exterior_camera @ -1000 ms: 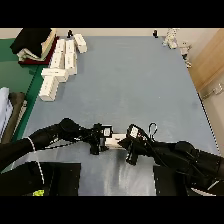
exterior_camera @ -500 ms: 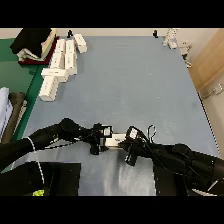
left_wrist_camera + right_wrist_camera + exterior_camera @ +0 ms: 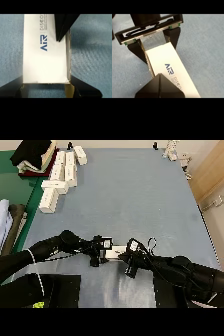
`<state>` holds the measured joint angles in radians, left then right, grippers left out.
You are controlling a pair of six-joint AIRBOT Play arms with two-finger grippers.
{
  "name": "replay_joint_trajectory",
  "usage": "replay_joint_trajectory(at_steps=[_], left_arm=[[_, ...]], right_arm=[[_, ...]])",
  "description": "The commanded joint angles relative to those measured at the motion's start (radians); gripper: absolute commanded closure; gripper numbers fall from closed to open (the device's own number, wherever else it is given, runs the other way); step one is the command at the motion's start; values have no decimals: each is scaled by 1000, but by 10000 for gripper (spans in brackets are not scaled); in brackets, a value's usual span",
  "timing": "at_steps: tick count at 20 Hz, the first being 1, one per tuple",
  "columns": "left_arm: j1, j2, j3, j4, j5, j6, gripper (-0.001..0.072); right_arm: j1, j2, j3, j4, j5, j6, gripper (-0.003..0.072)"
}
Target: Fold the box.
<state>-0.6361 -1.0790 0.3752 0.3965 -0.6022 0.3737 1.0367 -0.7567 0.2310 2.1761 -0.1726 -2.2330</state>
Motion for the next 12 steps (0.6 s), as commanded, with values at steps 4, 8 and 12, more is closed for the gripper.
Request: replay_joint_trajectory(at_steps=[4, 8, 12], left_arm=[[0, 0, 1, 0, 0, 0, 300], [0, 0, 1, 0, 0, 0, 300], [0, 0, 1, 0, 0, 0, 300]], right_arm=[[-17, 85, 2, -48, 0, 1, 664], [-71, 91, 2, -72, -57, 1, 664], [-76, 91, -21, -78, -80, 9, 664]])
